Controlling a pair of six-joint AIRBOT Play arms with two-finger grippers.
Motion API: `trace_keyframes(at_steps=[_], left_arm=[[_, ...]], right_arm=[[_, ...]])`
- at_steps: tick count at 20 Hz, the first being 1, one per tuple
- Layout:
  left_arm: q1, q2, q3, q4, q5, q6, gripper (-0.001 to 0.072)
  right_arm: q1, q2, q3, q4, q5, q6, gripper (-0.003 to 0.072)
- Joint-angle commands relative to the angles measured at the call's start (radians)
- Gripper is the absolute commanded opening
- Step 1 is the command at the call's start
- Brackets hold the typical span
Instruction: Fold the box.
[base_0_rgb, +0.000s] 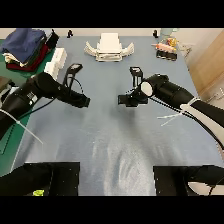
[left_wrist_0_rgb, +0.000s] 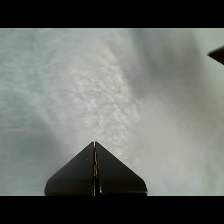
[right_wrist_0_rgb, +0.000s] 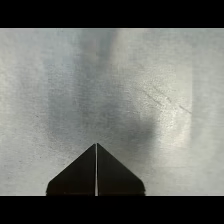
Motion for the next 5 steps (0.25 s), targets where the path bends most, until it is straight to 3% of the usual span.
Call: trace_keyframes(at_steps=[1,5], left_arm=[[-0.081,0.024,-0.036,-0.007,0.007,-0.016,0.0015],[-0.086,0.024,-0.036,-0.014,0.006,-0.016,0.0014]], right_arm=[[0.000,-0.023,0.011,0.026,0.012,-0.010,0.0007],[0.000,-0.023,0.011,0.026,0.012,-0.010,0.0008]])
